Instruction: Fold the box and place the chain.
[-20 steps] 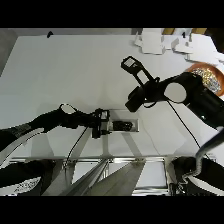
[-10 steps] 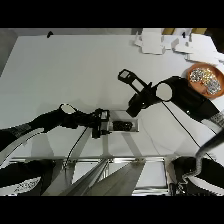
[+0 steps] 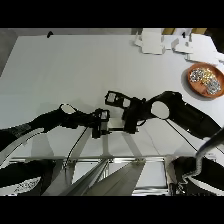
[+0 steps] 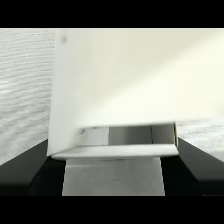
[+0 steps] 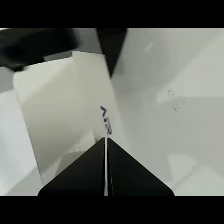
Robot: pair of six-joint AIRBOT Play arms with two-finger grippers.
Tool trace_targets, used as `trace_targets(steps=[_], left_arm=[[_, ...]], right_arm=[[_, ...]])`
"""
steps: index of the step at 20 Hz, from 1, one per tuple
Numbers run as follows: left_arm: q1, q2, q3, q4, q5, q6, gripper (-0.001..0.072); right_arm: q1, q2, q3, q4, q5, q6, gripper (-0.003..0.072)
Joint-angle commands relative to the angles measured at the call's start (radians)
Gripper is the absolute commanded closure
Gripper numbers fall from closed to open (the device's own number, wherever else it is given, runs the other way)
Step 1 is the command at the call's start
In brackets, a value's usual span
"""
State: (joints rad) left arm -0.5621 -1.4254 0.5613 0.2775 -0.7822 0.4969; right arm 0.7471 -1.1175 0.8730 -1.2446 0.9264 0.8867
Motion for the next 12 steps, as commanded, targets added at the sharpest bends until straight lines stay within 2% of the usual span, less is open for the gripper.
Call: trace_targets(steps=[1, 3, 5, 6, 12], left_arm=[[0.000, 0.001, 0.000, 0.000, 0.000, 0.000, 0.0454], [0.000, 0.001, 0.000, 0.000, 0.000, 0.000, 0.0454], [0.000, 0.001, 0.000, 0.000, 0.000, 0.000, 0.0454], [0.000, 0.001, 0.000, 0.000, 0.000, 0.000, 0.0454], [0.000, 0.001, 0.000, 0.000, 0.000, 0.000, 0.0454]], right_arm=[[0.033, 0.048, -0.061, 0.004, -0.052, -0.043, 0.0617], [0.033, 0.049, -0.063, 0.003, -0.045, -0.054, 0.0562], [0.033, 0.049, -0.063, 0.004, -0.044, -0.075, 0.0541], [0.033, 0.049, -0.063, 0.005, -0.040, -0.084, 0.0480], [0.033, 0.069, -0.063, 0.002, 0.004, -0.142, 0.0480]])
